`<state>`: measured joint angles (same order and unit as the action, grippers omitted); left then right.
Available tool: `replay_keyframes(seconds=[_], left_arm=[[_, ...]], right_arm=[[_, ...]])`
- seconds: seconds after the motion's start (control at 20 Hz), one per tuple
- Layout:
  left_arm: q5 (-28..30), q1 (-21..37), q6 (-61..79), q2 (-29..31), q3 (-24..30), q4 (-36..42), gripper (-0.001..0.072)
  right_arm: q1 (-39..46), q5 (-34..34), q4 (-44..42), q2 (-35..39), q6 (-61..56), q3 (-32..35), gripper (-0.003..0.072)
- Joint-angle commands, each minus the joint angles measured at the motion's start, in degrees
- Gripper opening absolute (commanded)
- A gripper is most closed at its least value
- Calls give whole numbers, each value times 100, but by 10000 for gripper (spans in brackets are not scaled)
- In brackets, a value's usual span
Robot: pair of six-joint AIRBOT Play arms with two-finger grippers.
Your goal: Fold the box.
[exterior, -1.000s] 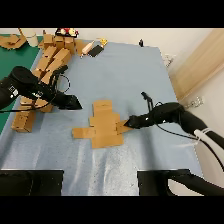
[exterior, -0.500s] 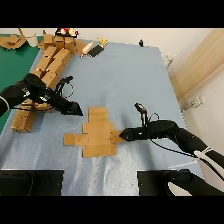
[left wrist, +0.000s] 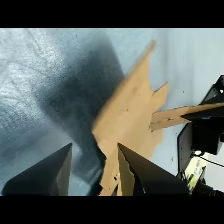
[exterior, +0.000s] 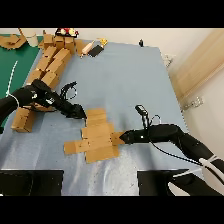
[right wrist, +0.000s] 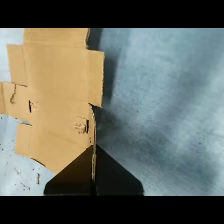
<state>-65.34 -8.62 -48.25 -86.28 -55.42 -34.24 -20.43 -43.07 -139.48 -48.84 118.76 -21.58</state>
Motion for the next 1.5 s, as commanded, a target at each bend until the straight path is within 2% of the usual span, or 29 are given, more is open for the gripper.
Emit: replay_keyframes(seconds=[0.0,0.2,0.45,0.55,0.75,0.8,1.2,1.25,1.3,1.45], left_arm=[[-85,-7,92,-42,2,105,450],[-61,-129,251,-46,2,256,450],[-87,-474,951,-138,2,1047,450],[-262,-498,1250,-223,2,1290,448],[-798,-485,1335,-424,2,1270,446],[-811,-485,1351,-450,2,1270,338],[-833,-236,1429,-457,2,1279,325],[-841,-258,1438,-457,2,1274,196],[-839,-286,1445,-459,2,1274,164],[-881,-350,1438,-487,2,1215,165]], right_arm=[[-4,42,-31,435,24,13,-1],[-4,-28,-37,492,24,28,-1],[-4,-28,-31,487,24,31,-1],[-4,-28,-24,487,24,28,-1],[-2,2,68,483,22,31,-1],[-2,22,83,472,22,31,0],[-2,26,127,262,24,35,-1],[-2,48,129,262,22,35,-1],[-2,63,129,262,24,37,-1],[-2,116,129,260,24,35,-1]])
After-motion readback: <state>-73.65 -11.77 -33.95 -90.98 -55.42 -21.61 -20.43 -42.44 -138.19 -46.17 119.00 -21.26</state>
